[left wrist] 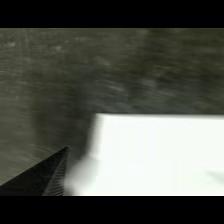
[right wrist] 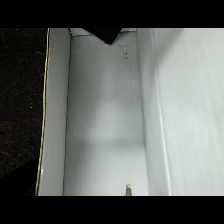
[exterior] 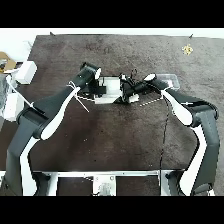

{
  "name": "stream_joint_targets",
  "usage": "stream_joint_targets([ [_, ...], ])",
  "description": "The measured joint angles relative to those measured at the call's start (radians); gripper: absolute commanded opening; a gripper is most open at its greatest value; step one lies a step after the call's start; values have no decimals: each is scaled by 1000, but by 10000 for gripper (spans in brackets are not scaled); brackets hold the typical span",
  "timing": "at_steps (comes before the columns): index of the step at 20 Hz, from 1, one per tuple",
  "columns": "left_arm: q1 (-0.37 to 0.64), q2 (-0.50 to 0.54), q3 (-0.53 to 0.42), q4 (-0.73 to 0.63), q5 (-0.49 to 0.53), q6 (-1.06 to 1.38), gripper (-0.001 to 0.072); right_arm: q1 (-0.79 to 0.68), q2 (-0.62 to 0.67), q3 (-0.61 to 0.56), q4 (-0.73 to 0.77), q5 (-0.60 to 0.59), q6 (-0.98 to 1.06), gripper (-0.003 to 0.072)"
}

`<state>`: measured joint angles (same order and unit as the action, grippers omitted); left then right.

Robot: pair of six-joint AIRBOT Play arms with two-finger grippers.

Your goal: Fold the box and place the chain.

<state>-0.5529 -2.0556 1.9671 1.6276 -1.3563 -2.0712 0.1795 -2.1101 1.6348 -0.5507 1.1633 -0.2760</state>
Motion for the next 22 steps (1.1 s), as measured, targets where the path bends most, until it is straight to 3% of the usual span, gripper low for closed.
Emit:
stream_joint_targets([
  [6,3,44,94,26,-135,93,423,0,0,0,0,0,0,426],
  [12,11,152,110,64,-79,458,423,0,0,0,0,0,0,426],
  [18,158,198,87,-210,27,885,422,0,0,0,0,0,0,426],
  [22,301,200,-6,-449,95,1277,421,0,0,0,0,0,0,426],
])
